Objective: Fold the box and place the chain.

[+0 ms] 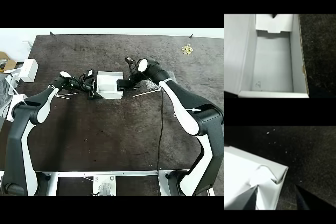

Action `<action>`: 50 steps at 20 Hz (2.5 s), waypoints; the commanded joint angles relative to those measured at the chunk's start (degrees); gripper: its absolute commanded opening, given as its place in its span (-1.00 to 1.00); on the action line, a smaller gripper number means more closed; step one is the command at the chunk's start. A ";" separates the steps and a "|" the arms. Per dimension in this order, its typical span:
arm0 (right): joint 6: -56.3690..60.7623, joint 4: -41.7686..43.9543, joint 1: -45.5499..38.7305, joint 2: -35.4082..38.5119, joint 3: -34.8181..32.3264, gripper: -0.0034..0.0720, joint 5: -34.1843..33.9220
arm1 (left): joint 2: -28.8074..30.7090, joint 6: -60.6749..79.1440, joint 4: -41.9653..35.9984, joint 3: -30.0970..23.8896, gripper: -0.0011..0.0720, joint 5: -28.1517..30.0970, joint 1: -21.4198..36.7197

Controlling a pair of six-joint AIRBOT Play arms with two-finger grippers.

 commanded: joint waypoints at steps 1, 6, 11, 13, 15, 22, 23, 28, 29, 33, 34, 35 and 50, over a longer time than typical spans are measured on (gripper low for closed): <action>6.49 -8.39 2.86 -1.55 3.76 0.24 2.08 | -0.02 0.00 0.02 0.02 -0.36 0.00 0.04; 12.70 -12.85 5.42 -8.00 12.28 0.24 11.56 | -0.02 0.00 0.02 0.02 -0.36 -0.02 0.04; 17.44 -14.67 6.16 -8.63 12.28 -0.19 9.46 | -0.02 0.02 0.02 0.02 -0.36 -0.04 0.04; 19.67 -16.41 6.19 -8.66 12.26 -0.19 10.12 | -0.02 0.02 0.02 0.02 -0.36 -0.04 0.04; 20.74 -16.90 6.19 -8.66 12.26 -0.19 10.12 | -0.02 0.02 0.02 0.02 -0.36 -0.04 0.04; 23.50 -17.38 6.51 -8.76 12.26 -0.42 8.41 | -0.02 0.02 0.02 0.02 -0.36 -0.02 0.04; 23.47 -17.55 6.64 -8.76 12.26 -0.62 8.37 | -0.02 0.02 0.02 0.02 -0.36 -0.04 0.04; 24.11 -18.67 7.30 -8.74 12.28 -0.90 7.28 | -0.02 0.02 0.02 0.02 -0.36 -0.02 0.04; 24.20 -18.67 7.28 -8.76 12.28 -0.90 7.28 | -0.02 0.02 0.02 0.02 -0.36 0.00 0.04; 23.19 -18.14 6.91 -7.72 12.31 0.16 7.54 | -0.02 0.02 0.02 0.02 -0.36 0.00 0.04; 21.73 -17.64 6.80 -6.88 12.28 0.16 7.63 | -0.02 0.02 0.02 0.02 -0.36 0.00 0.04; 19.15 -16.57 6.64 -6.05 12.28 0.16 8.11 | -0.02 0.02 0.02 0.02 -0.36 0.00 0.04; -11.45 -10.69 -17.73 4.57 10.64 -0.36 9.31 | -0.02 0.02 0.02 0.02 -0.36 0.04 0.04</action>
